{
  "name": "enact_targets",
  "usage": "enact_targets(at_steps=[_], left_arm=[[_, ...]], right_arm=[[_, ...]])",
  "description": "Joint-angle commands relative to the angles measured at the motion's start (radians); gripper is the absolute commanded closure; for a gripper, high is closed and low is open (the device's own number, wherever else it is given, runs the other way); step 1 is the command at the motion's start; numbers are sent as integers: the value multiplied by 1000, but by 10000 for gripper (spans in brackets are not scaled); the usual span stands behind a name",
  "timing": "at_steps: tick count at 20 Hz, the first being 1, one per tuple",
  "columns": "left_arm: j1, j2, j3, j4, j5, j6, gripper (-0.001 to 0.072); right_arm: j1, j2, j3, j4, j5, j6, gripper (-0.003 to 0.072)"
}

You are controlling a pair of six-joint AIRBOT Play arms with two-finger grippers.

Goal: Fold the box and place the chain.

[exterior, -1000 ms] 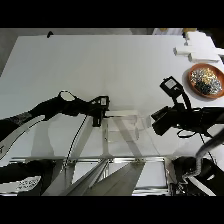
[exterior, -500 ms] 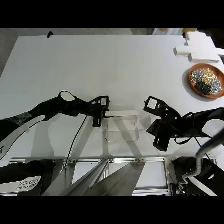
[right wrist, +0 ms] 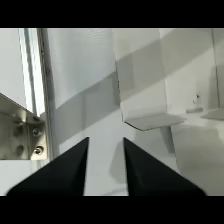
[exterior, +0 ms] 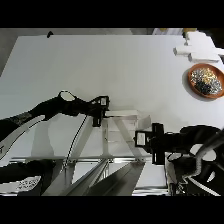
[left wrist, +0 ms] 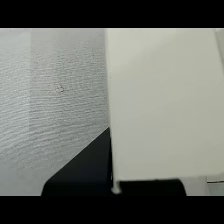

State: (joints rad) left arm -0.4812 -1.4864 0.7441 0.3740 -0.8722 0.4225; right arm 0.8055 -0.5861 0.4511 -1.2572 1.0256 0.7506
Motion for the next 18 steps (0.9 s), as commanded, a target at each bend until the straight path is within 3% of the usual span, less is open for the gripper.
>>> enact_targets(at_steps=[1,2,6,8,13,18], left_arm=[[-1,-1,-1,0,0,0,698],[0,-1,-1,0,0,0,698],[0,-1,-1,0,0,0,698],[-1,-1,-1,0,0,0,698],[0,-1,-1,0,0,0,698],[-1,-1,-1,0,0,0,698]], right_arm=[[87,7,-77,-37,-155,-52,280],[93,7,-81,-42,-172,-55,218],[93,6,-101,-81,-237,-106,191],[93,6,-131,-118,-287,-106,20],[93,0,-201,-130,-418,-105,15],[93,-112,-218,-131,-559,-101,17]])
